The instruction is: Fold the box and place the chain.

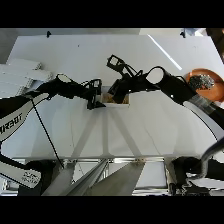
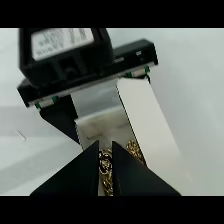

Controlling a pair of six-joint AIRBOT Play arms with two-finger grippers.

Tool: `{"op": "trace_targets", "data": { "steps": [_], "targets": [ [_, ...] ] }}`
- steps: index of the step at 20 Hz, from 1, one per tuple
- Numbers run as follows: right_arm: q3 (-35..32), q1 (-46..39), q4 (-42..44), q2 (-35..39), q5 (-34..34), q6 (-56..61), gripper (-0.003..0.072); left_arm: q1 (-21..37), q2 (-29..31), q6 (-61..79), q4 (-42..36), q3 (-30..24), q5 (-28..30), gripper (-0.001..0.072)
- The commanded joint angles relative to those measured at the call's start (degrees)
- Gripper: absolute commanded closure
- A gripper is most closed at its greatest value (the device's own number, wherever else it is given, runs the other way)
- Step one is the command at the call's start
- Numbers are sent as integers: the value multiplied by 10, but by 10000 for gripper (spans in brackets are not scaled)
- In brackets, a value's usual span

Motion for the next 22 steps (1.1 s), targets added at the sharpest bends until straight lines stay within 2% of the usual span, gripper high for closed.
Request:
{"op": "trace_targets", "data": {
  "steps": [1, 2, 4, 6, 7, 8, 11, 15, 18, 22],
  "targets": [
    [0, 0, -54, -14, 0, 24, 428, 0, 0, 0, 0, 0, 0, 622],
    [0, 0, -54, -14, 0, 24, 360, 0, 0, 0, 0, 0, 0, 622],
    [1, 0, -48, -7, 16, 40, 369, 0, 0, 0, 0, 0, 0, 622],
    [12, 0, -48, 2, 70, 75, 379, 0, 0, 0, 0, 0, 0, 622],
    [25, -3, -48, 3, 107, 84, 413, 0, 0, 0, 0, 0, 0, 622],
    [43, -8, -49, 3, 146, 91, 413, 0, 0, 0, 0, 0, 0, 622],
    [94, -36, -48, 3, 195, 97, 413, 0, 0, 0, 0, 0, 0, 622],
    [149, -87, -48, -14, 191, 98, 411, 0, 0, 0, 0, 0, 0, 622],
    [154, -112, -48, -45, 155, 99, 412, 0, 0, 0, 0, 0, 0, 622],
    [154, -104, -50, -110, 136, 109, 413, 0, 0, 0, 0, 0, 0, 622]
  ]
}}
